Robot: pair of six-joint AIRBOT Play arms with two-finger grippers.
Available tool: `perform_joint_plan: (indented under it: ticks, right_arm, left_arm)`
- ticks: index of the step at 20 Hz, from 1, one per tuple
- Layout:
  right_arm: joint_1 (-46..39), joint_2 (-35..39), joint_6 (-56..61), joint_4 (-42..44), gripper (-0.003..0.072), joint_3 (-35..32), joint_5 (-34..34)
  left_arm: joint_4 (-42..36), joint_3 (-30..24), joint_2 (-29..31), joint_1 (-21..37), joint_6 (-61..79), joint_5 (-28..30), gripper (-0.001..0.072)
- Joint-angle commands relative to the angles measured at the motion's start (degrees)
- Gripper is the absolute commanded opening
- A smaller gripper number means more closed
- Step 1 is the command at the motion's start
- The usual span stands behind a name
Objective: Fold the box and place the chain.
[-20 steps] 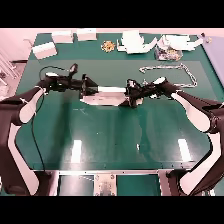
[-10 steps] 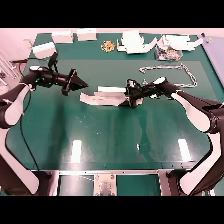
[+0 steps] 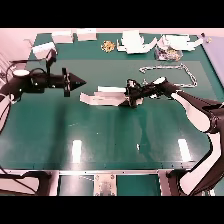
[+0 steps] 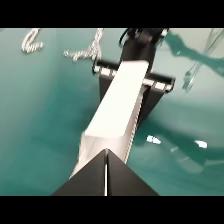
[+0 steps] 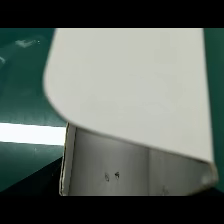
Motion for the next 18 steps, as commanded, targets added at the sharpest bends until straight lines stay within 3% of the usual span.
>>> perform_joint_plan:
  ticks: [1, 4, 9, 14, 18]
  right_arm:
    - [0.02, 0.02, 0.0, 0.0, 0.0575, 0.04, 0.0]
    - [0.02, 0.02, 0.0, 0.0, 0.0575, 0.04, 0.02]
    - [0.02, 0.02, 0.0, 0.0, 0.0575, 0.04, 0.02]
    - [0.02, 0.02, 0.0, 0.0, 0.0575, 0.04, 0.02]
    - [0.02, 0.02, 0.0, 0.0, 0.0575, 0.04, 0.0]
  left_arm:
    - [0.22, -6.71, 2.27, -2.14, 4.46, 9.07, 0.0013]
    - [0.87, -7.82, 2.21, -7.48, 5.4, 15.43, 0.0014]
    - [0.44, -7.1, -2.45, -10.51, 5.7, 14.67, 0.0015]
    - [-1.57, 1.01, -8.61, -10.58, 5.79, 11.91, 0.0015]
    - [-2.1, 6.36, -11.3, -12.17, 5.55, 12.87, 0.0015]
